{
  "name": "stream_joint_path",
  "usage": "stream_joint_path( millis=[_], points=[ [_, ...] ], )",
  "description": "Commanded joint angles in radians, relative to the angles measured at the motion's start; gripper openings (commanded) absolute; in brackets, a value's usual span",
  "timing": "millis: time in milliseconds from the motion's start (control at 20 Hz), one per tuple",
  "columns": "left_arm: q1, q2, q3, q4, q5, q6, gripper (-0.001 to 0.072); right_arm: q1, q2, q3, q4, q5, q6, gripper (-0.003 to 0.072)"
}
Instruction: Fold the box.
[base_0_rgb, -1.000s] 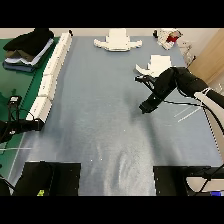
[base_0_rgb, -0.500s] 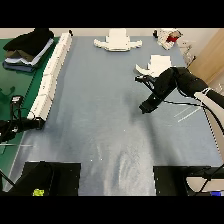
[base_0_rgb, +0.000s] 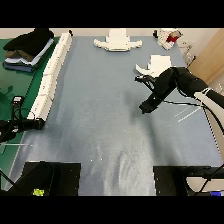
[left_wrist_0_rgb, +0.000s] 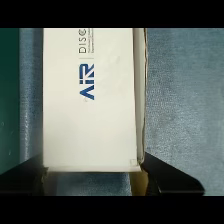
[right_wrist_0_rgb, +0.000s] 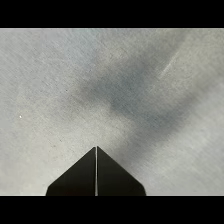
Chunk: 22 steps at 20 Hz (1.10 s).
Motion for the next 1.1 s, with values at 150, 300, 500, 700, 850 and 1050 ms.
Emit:
stream_joint_path(
  millis=[150,300,500,700,850,1050],
  points=[
    [0.001,0.000,0.000,-0.004,-0.001,-0.003,0.0506,0.000,0.000,0.001,0.000,0.000,0.000,0.0003],
    [0.001,0.004,0.001,-0.008,-0.002,-0.004,0.0702,0.000,0.000,0.001,0.000,0.000,0.000,0.0003],
    [0.006,0.074,0.001,0.042,-0.033,-0.016,0.0703,0.000,0.000,0.001,0.000,0.000,0.000,0.0002],
    [0.009,0.241,0.001,0.264,-0.141,-0.227,0.0703,0.000,0.000,0.001,0.000,0.000,0.000,0.0003],
    [0.008,0.378,0.001,0.279,-0.327,-0.310,0.0703,0.000,0.000,0.001,0.000,0.000,0.000,0.0003],
    [0.008,0.591,0.003,0.277,-0.525,-0.468,0.0702,0.000,0.000,0.001,0.000,0.000,0.000,0.0003]
  ],
)
